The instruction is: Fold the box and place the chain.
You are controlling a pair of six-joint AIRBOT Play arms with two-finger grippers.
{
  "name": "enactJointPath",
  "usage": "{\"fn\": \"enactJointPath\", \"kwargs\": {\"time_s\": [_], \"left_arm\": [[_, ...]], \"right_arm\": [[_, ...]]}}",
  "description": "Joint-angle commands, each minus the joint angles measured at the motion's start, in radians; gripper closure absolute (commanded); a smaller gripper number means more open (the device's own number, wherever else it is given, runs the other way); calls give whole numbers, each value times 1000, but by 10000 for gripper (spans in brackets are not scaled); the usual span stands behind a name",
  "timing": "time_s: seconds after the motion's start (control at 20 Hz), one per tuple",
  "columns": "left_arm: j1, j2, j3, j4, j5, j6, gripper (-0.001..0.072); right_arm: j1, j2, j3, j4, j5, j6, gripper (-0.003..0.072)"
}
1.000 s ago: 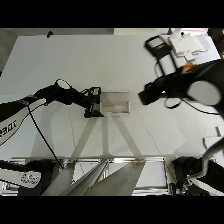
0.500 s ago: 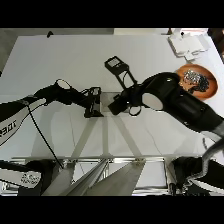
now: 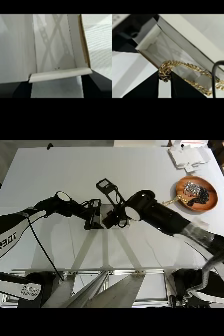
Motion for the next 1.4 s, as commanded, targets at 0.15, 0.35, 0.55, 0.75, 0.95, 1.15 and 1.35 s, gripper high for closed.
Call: {"fn": "enactJointPath", "kwargs": {"time_s": [0.15,0.35,0.55,0.75,0.95,1.15,1.35], "left_arm": [[0,0,0,0,0,0,695],[0,0,0,0,0,0,695],[0,0,0,0,0,0,695],[0,0,0,1,0,0,695],[0,0,0,0,0,0,695],[0,0,0,0,0,0,695],[0,0,0,0,0,0,695]], "right_arm": [[1,-98,0,-55,23,92,521],[1,-57,1,-60,44,77,380],[1,80,3,-172,124,76,380],[-38,237,3,-373,219,90,380],[-219,292,3,-366,332,192,332],[-364,278,2,-273,310,282,143],[-442,191,2,-266,303,410,143]]}}
